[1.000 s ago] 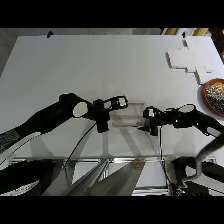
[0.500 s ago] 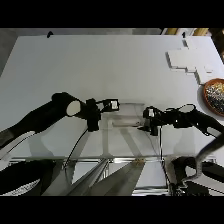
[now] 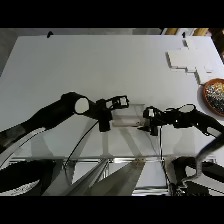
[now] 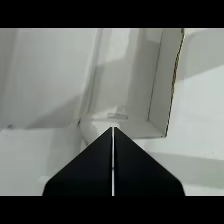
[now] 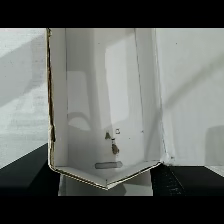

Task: Fold the box and place the chain.

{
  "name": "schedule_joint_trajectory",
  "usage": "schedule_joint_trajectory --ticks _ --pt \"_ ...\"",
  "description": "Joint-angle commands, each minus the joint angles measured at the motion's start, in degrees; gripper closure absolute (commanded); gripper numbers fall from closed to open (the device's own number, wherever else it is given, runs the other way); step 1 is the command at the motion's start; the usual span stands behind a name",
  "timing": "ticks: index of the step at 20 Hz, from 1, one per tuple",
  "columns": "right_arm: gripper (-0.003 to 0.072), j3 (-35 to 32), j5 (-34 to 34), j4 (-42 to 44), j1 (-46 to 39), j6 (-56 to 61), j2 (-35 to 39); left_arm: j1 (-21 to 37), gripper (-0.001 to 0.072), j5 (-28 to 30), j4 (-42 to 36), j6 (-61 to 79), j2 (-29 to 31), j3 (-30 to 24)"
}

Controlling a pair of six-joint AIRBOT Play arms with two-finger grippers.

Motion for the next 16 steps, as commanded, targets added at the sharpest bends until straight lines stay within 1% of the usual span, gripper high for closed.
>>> schedule_joint_trajectory --ticks 1,4,6,8,11,13,14,15,16 --pt "0.0301 -0.04 0.02 0.02 0.00 0.02 -0.02 -0.44 0.0705 -1.99 -0.61 -0.07 -3.21 0.68" --pt "0.0301 -0.04 0.02 0.02 0.00 0.02 -0.02 1.27 0.0706 -11.26 2.91 -0.09 -2.03 0.68" --pt "0.0301 -0.04 0.02 0.02 0.00 0.02 -0.02 2.78 0.0707 -14.86 4.87 -0.70 -1.01 0.66" --pt "0.0301 -0.04 0.02 0.02 0.00 0.02 -0.02 4.28 0.0707 -14.58 5.60 -2.60 0.11 0.66" --pt "0.0301 -0.04 0.02 0.02 0.00 0.02 -0.02 5.20 0.0707 -12.07 5.53 -2.03 0.57 0.61" --pt "0.0301 -0.04 0.02 0.00 0.00 0.02 -0.02 4.85 0.0693 -9.51 4.98 3.67 0.46 -0.04" --pt "0.0301 -0.04 0.02 0.02 0.00 0.00 -0.02 4.66 0.0632 -8.44 4.59 8.85 0.26 -0.55" --pt "0.0301 -0.04 0.02 0.02 0.00 0.02 -0.02 4.66 0.0520 -6.88 3.67 14.86 0.09 -1.44" --pt "0.0301 -0.04 0.02 0.02 0.00 0.02 -0.02 4.63 0.0434 -5.44 2.84 19.91 -0.07 -2.23"
